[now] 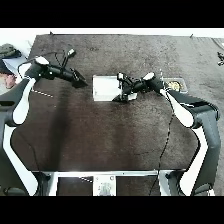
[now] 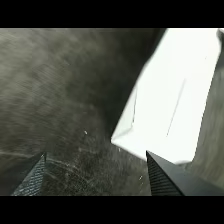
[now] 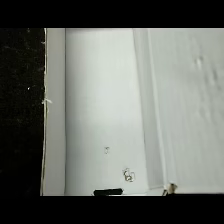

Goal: Fold the box and place the chain.

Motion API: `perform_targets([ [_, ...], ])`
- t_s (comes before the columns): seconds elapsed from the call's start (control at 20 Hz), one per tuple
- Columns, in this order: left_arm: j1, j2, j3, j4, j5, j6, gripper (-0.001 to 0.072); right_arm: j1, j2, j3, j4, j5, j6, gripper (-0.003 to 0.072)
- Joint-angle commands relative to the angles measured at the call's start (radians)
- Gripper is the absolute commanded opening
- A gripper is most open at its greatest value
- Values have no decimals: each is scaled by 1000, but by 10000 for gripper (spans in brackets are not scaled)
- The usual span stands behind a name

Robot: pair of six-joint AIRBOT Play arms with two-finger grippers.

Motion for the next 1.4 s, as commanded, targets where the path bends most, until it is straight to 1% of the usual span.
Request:
perform_targets([
  [0.0,2,-84,-2,-44,-93,352,720,0,0,0,0,0,0,393],
  [0.1,2,-106,-2,-59,-156,480,719,0,0,0,0,0,0,393],
  [0.15,2,-111,-2,-76,-170,498,720,0,0,0,0,0,0,393],
  [0.35,-2,-113,-2,-112,-190,595,720,0,0,0,0,0,0,393],
  [0.85,-55,-138,-2,-124,-190,560,719,0,0,0,0,0,0,393],
  [0.95,-69,-138,-2,-124,-180,551,719,0,0,0,1,0,0,393],
  [1.05,-77,-138,-4,-106,-130,494,719,0,0,0,0,0,0,393],
  [1.1,-79,-138,-12,-104,-109,489,719,0,0,0,0,0,0,393],
  [1.2,-80,-138,-32,-108,-104,491,719,0,0,0,0,0,0,393],
  [1.35,-87,-138,-62,-112,-52,500,719,0,0,0,0,0,0,393],
])
